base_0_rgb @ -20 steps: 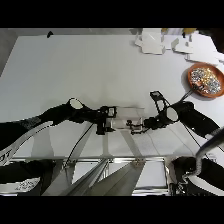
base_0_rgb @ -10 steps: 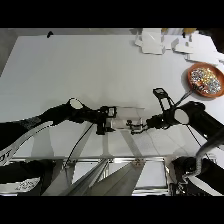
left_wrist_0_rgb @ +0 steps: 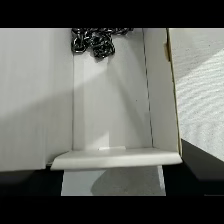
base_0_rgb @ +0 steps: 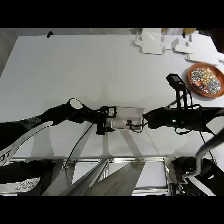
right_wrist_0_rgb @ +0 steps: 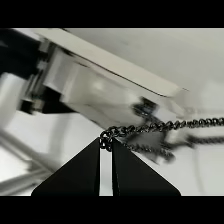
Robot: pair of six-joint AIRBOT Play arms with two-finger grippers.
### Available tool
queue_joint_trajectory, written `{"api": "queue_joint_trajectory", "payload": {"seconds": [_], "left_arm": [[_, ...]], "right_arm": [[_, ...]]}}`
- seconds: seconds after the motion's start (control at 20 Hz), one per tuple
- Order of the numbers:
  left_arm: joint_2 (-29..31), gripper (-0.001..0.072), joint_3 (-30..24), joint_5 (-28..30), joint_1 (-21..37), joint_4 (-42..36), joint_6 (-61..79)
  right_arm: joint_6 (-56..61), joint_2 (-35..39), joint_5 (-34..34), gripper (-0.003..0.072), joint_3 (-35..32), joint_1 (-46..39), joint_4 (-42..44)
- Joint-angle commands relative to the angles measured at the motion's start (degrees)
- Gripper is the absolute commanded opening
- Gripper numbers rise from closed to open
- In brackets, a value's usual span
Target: Fold the box and place the chain.
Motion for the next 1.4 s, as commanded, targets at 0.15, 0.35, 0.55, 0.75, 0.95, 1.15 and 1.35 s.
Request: {"api": "queue_joint_trajectory", "payload": {"seconds": [0.15, 0.35, 0.55, 0.75, 0.95, 1.15, 1.35], "left_arm": [[0.0, 0.0129, 0.0, 0.0, 0.0, 0.0, 0.0], [0.0, 0.0129, 0.0, 0.0, 0.0, 0.0, 0.0], [0.0, 0.0129, 0.0, 0.0, 0.0, 0.0, 0.0], [0.0, 0.0129, 0.0, 0.0, 0.0, 0.0, 0.0], [0.0, 0.0129, 0.0, 0.0, 0.0, 0.0, 0.0], [0.0, 0.0129, 0.0, 0.0, 0.0, 0.0, 0.0], [0.0, 0.0129, 0.0, 0.0, 0.0, 0.0, 0.0]], "right_arm": [[-17.1, 1.1, -9.1, 0.0014, 0.5, 0.0, 26.2], [-21.9, 1.1, -11.8, 0.0014, 0.5, 0.0, 30.2], [-21.6, 0.0, -11.5, 0.0014, 0.5, 0.0, 24.8], [-21.7, -6.4, -6.5, 0.0014, 0.5, 0.9, 17.8], [-19.6, -15.8, -5.6, 0.0015, 0.5, 7.5, 7.3], [-18.4, -20.5, -7.6, 0.0181, 0.5, 8.5, 4.7], [-18.4, -17.0, -0.9, 0.0177, 5.0, 3.3, 0.8]]}}
